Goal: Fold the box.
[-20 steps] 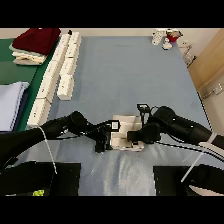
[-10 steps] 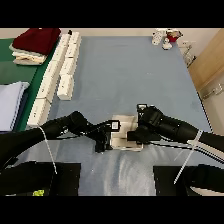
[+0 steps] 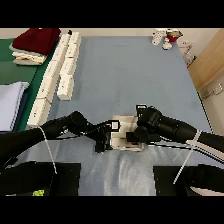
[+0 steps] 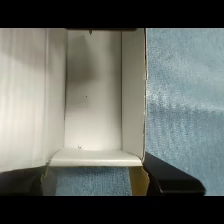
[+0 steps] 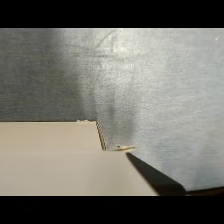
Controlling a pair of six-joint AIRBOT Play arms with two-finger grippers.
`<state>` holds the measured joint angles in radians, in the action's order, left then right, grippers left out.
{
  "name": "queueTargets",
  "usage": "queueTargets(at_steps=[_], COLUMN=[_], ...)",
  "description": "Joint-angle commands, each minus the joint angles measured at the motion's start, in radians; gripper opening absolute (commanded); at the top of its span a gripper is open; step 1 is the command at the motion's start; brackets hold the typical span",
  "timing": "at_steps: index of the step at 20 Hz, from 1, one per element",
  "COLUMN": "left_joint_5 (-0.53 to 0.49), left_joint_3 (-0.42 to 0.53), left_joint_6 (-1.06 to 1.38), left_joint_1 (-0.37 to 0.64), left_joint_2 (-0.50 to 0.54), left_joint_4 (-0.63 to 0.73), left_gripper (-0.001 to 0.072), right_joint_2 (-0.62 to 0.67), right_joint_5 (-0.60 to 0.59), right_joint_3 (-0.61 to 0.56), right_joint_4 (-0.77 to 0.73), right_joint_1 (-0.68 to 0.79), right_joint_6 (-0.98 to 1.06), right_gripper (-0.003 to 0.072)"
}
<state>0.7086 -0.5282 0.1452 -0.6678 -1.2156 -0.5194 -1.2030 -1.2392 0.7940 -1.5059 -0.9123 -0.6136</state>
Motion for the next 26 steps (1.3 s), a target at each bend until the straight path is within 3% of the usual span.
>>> queueTargets(at_steps=[1,4,6,7,9,10,11,12,13,18,20,23,25,26], left_joint_5=[-0.001,0.000,-0.001,0.000,0.000,-0.001,0.000,0.000,0.000,-0.001,0.000,0.000,0.000,0.000], left_joint_3=[-0.001,-0.001,-0.001,-0.001,-0.001,-0.001,-0.001,-0.001,-0.001,-0.001,-0.001,-0.001,-0.001,-0.001], left_joint_6=[0.000,0.000,0.000,0.000,0.000,0.000,0.000,0.000,0.000,0.000,0.000,0.000,0.000,0.000], left_joint_1=[0.000,0.000,0.000,0.000,0.000,0.000,0.000,0.000,0.000,0.000,0.000,0.000,0.000,0.000], left_joint_2=[-0.001,-0.001,-0.001,-0.001,-0.001,-0.001,-0.001,-0.001,-0.001,-0.001,-0.001,-0.001,-0.001,-0.001], left_joint_4=[0.000,0.000,0.000,0.000,0.000,0.000,0.000,0.000,0.000,0.000,0.000,0.000,0.000,0.000], left_gripper=[0.0352,0.0352,0.0352,0.0353,0.0353,0.0352,0.0353,0.0352,0.0352,0.0352,0.0352,0.0352,0.0352,0.0352], right_joint_2=[0.002,0.002,0.001,0.001,0.001,0.001,0.001,0.002,0.002,0.025,0.055,0.132,0.171,0.182], right_joint_5=[-0.012,-0.019,-0.018,-0.018,-0.018,-0.018,-0.018,-0.018,-0.018,-0.052,-0.137,-0.294,-0.391,-0.408], right_joint_3=[0.000,0.000,0.000,0.000,0.000,0.000,0.000,0.001,0.001,0.081,0.147,0.179,0.173,0.157], right_joint_4=[0.003,0.003,0.002,0.000,0.000,0.000,0.000,0.000,0.000,0.000,0.005,0.082,0.224,0.283], right_joint_1=[0.000,0.000,0.000,0.000,0.000,0.000,0.000,0.000,0.000,0.001,0.001,0.001,0.021,0.060], right_joint_6=[0.000,0.000,0.000,0.000,0.000,0.000,0.000,0.000,0.000,-0.002,-0.022,-0.023,-0.026,-0.057], right_gripper=[0.0436,0.0405,0.0086,0.0005,0.0005,0.0089,0.0324,0.0481,0.0485,0.0484,0.0483,0.0403,0.0114,0.0058])
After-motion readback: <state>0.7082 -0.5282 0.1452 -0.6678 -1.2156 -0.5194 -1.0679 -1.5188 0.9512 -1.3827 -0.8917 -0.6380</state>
